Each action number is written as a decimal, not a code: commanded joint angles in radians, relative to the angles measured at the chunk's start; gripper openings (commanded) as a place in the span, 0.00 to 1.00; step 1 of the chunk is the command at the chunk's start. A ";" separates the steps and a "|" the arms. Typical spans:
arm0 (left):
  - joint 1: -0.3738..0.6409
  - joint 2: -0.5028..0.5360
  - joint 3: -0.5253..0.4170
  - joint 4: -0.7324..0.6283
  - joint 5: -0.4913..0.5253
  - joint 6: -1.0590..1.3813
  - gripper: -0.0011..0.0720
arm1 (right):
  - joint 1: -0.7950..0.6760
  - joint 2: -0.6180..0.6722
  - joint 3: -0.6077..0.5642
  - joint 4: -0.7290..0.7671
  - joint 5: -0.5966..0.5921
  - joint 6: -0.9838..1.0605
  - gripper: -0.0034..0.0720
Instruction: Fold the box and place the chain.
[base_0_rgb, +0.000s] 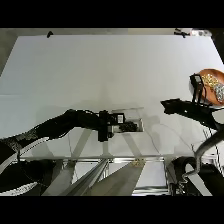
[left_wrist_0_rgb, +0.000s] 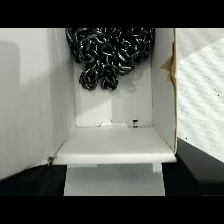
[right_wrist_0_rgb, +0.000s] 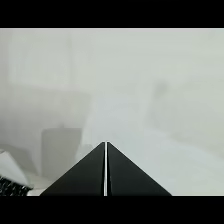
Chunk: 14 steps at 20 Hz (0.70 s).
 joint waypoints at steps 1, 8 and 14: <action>0.000 0.000 0.001 0.000 0.000 0.000 0.03 | -0.005 -0.113 0.000 0.131 -0.074 -0.108 0.05; 0.000 0.000 0.001 0.000 0.000 0.000 0.03 | -0.005 -0.327 0.000 0.730 0.222 -0.522 0.05; 0.000 0.000 0.001 0.000 0.000 0.000 0.03 | 0.116 -0.346 0.000 0.592 0.199 -0.525 0.05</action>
